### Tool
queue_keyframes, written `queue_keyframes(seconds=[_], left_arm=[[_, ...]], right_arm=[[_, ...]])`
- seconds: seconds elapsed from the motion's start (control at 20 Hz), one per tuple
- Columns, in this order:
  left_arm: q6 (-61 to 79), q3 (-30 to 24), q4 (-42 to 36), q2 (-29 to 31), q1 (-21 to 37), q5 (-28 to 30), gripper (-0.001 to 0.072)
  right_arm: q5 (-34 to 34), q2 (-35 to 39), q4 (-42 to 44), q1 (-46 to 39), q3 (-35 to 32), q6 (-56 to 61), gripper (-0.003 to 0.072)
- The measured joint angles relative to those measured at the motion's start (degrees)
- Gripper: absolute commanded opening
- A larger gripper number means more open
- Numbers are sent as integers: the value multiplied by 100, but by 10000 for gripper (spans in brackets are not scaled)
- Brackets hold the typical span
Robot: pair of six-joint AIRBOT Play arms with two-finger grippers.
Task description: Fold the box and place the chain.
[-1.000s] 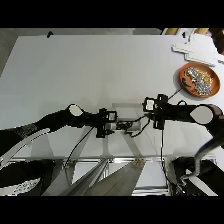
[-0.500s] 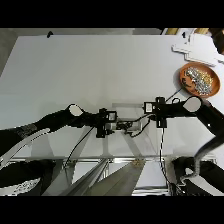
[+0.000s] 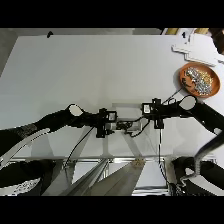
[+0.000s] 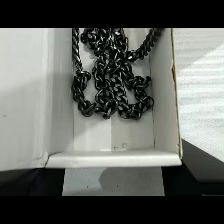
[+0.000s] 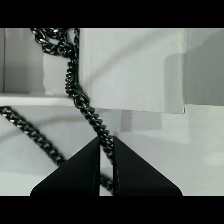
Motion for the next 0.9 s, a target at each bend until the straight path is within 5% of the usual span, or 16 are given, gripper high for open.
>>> queue_keyframes(seconds=[0.6, 0.9], left_arm=[[2, 0, 0, 0, 0, 0, 219], [2, 0, 0, 0, 0, 0, 219]], right_arm=[[678, 1445, -315, 905, -9, 1099, 17], [282, 1834, 612, 1488, -9, 1296, 18]])
